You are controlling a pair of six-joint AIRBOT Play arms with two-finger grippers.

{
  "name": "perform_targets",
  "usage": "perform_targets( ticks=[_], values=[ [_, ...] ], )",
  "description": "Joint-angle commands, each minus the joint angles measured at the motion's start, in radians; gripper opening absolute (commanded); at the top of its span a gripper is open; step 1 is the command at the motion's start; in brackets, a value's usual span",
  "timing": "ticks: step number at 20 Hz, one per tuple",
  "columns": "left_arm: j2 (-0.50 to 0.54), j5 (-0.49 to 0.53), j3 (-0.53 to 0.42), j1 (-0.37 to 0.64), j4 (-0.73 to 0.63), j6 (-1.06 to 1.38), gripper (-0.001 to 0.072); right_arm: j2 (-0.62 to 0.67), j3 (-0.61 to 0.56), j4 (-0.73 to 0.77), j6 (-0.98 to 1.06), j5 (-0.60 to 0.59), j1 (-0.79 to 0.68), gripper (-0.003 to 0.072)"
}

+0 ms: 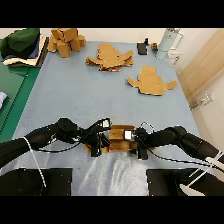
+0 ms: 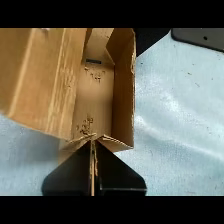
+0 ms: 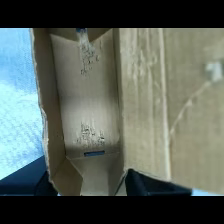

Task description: Fold the box.

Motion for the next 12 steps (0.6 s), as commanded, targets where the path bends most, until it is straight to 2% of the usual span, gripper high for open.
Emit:
perform_targets(
  ticks=[1, 3, 7, 9, 11, 12],
  values=[
    [0.024, 0.007, 0.001, 0.003, 0.134, -0.184, 0.0014, 0.001, 0.001, -0.002, 0.000, -0.001, 0.000, 0.0538],
    [0.085, 0.000, 0.001, 0.013, 0.319, -0.415, 0.0014, 0.001, 0.001, -0.002, 0.000, -0.001, 0.000, 0.0538],
    [0.309, -0.071, 0.001, 0.083, 0.634, -0.905, 0.0014, 0.001, 0.001, -0.002, 0.000, -0.001, 0.000, 0.0538],
    [0.402, -0.124, -0.005, 0.150, 0.797, -1.317, 0.0014, 0.001, 0.001, -0.002, 0.000, -0.001, 0.000, 0.0538],
    [0.428, -0.236, -0.036, 0.226, 0.929, -1.656, 0.0014, 0.001, 0.001, -0.002, 0.000, -0.001, 0.000, 0.0538],
    [0.425, -0.283, -0.056, 0.260, 0.932, -1.725, 0.0014, 0.001, 0.001, -0.002, 0.000, -0.001, 0.000, 0.0538]
  ],
)
